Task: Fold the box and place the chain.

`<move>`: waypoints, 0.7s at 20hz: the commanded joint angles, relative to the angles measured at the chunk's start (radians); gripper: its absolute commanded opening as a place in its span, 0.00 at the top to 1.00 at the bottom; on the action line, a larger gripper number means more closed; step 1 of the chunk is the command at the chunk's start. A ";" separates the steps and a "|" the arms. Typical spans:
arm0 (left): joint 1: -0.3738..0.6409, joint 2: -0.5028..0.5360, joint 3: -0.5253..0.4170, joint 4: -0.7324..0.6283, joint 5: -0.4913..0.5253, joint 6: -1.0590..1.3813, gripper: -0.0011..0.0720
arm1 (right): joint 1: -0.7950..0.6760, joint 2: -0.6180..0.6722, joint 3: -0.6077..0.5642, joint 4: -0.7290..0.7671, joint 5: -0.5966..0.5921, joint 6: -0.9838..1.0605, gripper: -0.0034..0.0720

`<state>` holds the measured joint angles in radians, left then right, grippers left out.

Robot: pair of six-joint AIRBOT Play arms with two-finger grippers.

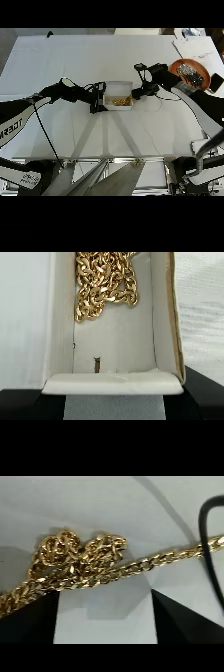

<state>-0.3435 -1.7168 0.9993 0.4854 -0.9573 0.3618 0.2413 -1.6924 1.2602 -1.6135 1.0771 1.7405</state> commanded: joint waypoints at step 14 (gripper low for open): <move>-0.001 0.000 0.000 0.000 0.000 0.000 0.78 | 0.006 -0.011 -0.001 -0.015 -0.070 0.012 0.94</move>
<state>-0.3435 -1.7168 0.9993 0.4850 -0.9573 0.3618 0.2470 -1.7084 1.2594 -1.6272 0.9859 1.7554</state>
